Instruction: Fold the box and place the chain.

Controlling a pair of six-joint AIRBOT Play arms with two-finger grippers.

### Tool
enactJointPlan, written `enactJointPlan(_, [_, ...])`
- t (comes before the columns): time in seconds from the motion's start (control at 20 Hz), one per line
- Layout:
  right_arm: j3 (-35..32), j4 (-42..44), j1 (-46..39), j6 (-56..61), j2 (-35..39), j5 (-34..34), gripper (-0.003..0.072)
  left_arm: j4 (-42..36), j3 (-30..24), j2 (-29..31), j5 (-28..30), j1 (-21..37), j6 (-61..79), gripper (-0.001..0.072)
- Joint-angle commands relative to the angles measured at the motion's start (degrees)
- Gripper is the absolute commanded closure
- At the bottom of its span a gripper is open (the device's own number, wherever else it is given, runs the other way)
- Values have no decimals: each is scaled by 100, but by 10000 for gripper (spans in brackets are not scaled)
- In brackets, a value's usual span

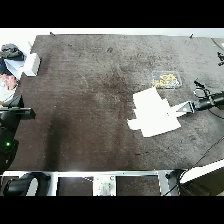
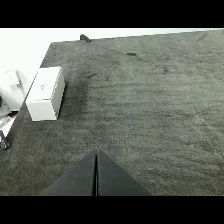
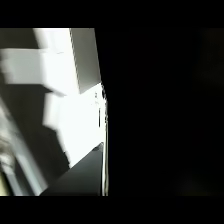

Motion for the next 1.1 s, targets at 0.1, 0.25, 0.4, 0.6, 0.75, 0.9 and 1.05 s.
enactJointPlan(0.1, [-2065, 1943, 662, -452, 894, -706, 679, 2, -2, 4, 2, -2, 0, 699])
enactJointPlan(0.25, [-3198, 3178, 1580, -861, 1388, -1615, 679, 2, -2, 4, 0, -2, 2, 699])
enactJointPlan(0.4, [-3582, 4701, 2776, -999, 1510, -2688, 679, 2, -2, 4, 0, -2, 0, 699])
enactJointPlan(0.6, [-3064, 4697, 4000, -822, 1510, -4531, 679, -2, 11, 4, -46, -2, 0, 699])
enactJointPlan(0.75, [-2673, 4074, 4507, -645, 1486, -5700, 679, -2, 11, 4, -166, -2, -2, 698])
enactJointPlan(0.9, [-2385, 3823, 4642, -498, 1305, -6028, 679, 0, 11, 4, -656, -2, -13, 698])
enactJointPlan(1.05, [-2356, 3818, 4640, -505, 1193, -6022, 679, -11, 90, -2, -1572, -2, 140, 162])
